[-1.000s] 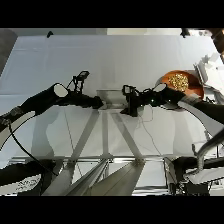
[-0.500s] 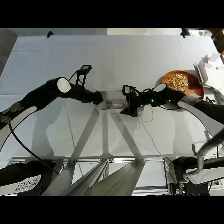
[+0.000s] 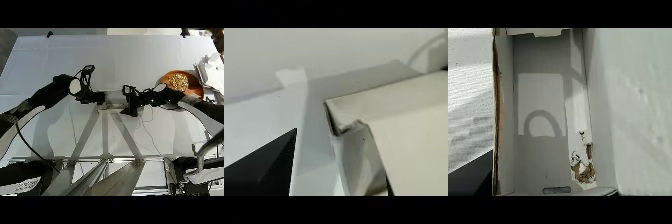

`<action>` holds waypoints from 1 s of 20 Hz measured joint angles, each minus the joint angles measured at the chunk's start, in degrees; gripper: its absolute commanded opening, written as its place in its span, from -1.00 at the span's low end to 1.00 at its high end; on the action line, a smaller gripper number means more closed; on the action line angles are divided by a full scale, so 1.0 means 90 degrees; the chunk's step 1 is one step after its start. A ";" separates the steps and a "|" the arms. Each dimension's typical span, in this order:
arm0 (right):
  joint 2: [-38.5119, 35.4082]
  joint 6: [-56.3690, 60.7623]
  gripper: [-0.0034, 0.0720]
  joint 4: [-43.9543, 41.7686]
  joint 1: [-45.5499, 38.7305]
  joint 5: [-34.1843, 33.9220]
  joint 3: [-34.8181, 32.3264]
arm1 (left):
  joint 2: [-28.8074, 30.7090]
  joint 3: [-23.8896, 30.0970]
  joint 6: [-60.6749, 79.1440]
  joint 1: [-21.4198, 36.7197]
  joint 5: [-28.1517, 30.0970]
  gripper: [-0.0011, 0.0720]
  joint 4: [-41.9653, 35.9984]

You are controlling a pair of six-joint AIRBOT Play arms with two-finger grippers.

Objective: Fold the box and place the chain.

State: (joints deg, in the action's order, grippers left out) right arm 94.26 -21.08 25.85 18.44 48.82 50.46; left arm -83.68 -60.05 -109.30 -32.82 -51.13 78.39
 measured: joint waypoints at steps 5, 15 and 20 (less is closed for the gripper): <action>0.0002 0.0000 -0.03 0.0000 0.0000 0.0000 0.0000 | -0.0342 -0.0260 -0.1566 -0.0488 -0.0129 0.54 0.1076; 0.0000 0.0002 -0.03 0.0000 0.0000 0.0002 0.0000 | -0.0823 -0.0495 -0.2960 -0.0920 -0.0486 -0.28 0.1557; 0.0000 -0.0012 -0.03 0.0005 0.0000 0.0000 0.0000 | -0.0891 -0.0503 -0.3104 -0.0957 -0.0554 -0.95 0.1596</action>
